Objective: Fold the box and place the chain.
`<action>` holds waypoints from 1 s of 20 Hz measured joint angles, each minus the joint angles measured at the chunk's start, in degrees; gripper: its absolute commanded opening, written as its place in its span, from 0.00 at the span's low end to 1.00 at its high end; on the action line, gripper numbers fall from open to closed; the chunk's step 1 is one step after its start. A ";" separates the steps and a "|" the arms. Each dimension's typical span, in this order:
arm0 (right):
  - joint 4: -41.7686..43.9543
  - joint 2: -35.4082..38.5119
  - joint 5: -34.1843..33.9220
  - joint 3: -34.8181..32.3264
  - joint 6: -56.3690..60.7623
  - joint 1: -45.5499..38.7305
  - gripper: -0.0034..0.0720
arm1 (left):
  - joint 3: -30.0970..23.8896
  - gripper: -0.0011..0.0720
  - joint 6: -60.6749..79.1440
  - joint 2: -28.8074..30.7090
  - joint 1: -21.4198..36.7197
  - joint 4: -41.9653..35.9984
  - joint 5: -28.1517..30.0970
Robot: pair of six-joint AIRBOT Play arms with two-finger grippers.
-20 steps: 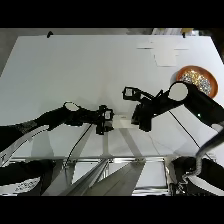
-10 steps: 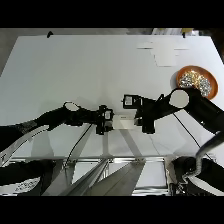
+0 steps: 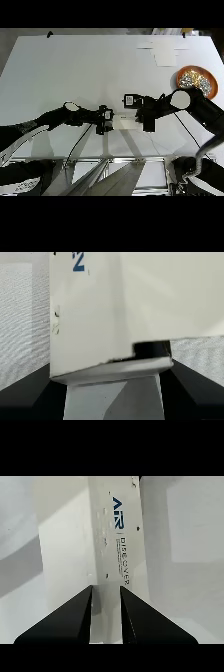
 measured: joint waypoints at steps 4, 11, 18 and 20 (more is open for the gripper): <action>0.98 0.52 0.33 -0.63 -0.04 1.53 0.45 | 0.00 0.11 0.00 0.00 0.02 0.00 0.00; -2.47 0.96 -3.69 -2.93 2.01 2.51 0.41 | 0.00 0.11 -0.07 0.00 0.02 0.00 0.00; -3.78 0.98 -5.68 -3.23 2.80 2.58 0.24 | 0.00 0.11 -0.09 0.00 0.00 -0.02 0.00; -3.82 0.98 -5.90 -3.48 2.89 2.58 0.24 | 0.00 0.11 -0.09 0.00 0.02 -0.02 0.00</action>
